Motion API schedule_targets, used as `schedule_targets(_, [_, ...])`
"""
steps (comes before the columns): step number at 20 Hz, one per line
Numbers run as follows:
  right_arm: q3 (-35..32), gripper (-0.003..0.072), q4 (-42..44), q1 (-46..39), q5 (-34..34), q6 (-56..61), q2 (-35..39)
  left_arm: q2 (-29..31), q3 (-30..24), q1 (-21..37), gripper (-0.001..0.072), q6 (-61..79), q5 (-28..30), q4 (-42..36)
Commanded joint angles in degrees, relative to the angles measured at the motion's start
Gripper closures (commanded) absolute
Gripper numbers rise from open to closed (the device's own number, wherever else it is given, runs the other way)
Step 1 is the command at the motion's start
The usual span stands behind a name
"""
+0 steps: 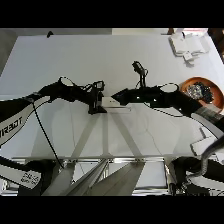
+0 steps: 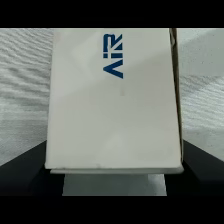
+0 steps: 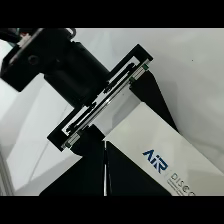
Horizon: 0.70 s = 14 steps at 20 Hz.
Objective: Fold the box and place the chain.
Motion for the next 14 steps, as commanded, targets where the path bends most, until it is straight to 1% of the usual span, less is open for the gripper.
schedule_targets(1, [0.66, 0.0677, -0.35, 2.47, -0.81, 1.42, -4.61, 0.00, 0.00, 0.00, 0.0390, 0.00, 0.04, 0.02])
schedule_targets(3, [0.66, 0.0677, -1.07, 2.89, -1.38, 1.99, -7.04, 0.00, 0.00, 0.00, 0.0390, 0.00, 0.02, 0.02])
schedule_targets(4, [0.66, 0.0677, -2.73, 2.91, -2.21, 3.41, -7.67, 0.00, 0.00, 0.00, 0.0390, 0.00, 0.04, 0.02])
schedule_targets(7, [0.66, 0.0677, -10.80, 2.91, -3.30, 8.52, -8.04, 0.00, 0.00, 0.00, 0.0390, 0.00, 0.04, 0.02])
schedule_targets(8, [0.66, 0.0677, -12.15, 2.91, -3.23, 9.53, -8.04, 0.00, 0.00, 0.00, 0.0390, 0.00, 0.04, 0.02])
schedule_targets(14, [0.68, 0.0677, -14.19, 2.91, -2.25, 10.03, -6.82, 0.00, 0.00, 0.00, 0.0390, 0.00, 0.04, 0.02])
